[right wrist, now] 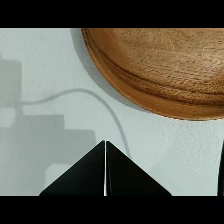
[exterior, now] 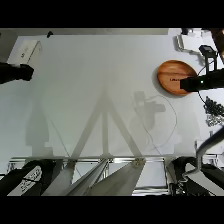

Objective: Fold the box and place the chain.

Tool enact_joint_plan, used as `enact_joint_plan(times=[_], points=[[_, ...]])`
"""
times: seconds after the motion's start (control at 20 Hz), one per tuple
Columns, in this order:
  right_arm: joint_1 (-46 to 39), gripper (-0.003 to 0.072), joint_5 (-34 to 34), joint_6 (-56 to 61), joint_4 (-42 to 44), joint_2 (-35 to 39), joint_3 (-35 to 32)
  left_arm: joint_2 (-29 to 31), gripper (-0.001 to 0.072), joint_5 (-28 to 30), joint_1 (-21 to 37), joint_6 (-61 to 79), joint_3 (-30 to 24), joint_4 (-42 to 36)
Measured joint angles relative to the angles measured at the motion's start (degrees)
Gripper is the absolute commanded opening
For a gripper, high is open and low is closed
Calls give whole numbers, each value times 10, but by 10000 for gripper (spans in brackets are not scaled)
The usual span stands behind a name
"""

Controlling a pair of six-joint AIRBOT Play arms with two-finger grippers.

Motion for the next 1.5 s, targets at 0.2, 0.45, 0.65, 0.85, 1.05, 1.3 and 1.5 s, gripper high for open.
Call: enact_joint_plan(times=[0.2, 0.45, 0.65, 0.85, 1.05, 1.3, 1.5], points=[[0, 12, 0, 0, 0, 0, 0, -20, 14, 94, 13, -8, -114, -33], [0, 12, 0, 0, 0, 0, 0, -77, 21, 148, 17, -2, -175, -32], [0, 12, 0, 0, 0, 0, 0, -105, 561, 161, 18, 1, -186, -10], [0, 12, 0, 0, 0, 0, 0, -84, 576, 158, 18, 3, -189, 12], [0, 12, 0, 0, 0, 0, 0, -12, 576, 134, 18, 3, -190, 43], [0, 12, 0, 0, 0, 0, 0, 62, 701, 82, 18, 1, -190, 61], [0, 12, 0, 0, 0, 0, 0, 78, 701, 31, 18, -2, -190, 66]])
